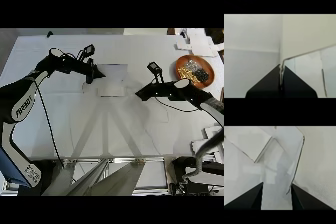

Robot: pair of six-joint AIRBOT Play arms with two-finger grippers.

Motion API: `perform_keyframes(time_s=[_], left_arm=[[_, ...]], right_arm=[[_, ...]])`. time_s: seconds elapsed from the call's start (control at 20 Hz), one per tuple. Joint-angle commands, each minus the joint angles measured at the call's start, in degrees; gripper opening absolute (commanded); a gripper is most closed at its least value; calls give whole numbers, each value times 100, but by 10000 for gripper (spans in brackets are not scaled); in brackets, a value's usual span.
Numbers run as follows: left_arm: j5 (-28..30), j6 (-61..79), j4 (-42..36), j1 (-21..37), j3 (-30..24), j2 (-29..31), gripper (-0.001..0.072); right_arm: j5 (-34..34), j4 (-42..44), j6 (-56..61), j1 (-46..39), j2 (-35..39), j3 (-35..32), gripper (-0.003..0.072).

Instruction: Fold the box and place the chain.

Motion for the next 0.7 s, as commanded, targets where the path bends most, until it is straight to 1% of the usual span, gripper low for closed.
perform_keyframes(time_s=[0.0,0.05,0.2,0.45,0.55,0.65], left_arm=[[-114,-826,17,11,4,243,8],[-120,-1051,61,13,4,380,7],[-431,-1246,378,11,4,935,5],[-1652,-2155,411,9,2,1757,2],[-1784,-2422,612,9,-31,2026,1],[-1714,-2588,699,11,-221,2280,0]], right_arm=[[87,-2,22,-4,422,9,322],[111,-13,20,-4,640,9,293],[111,-96,20,-4,1357,11,293],[-46,-732,24,-4,2417,13,291],[-170,-1054,310,-4,2673,13,288],[-354,-1403,658,-4,2800,13,288]])
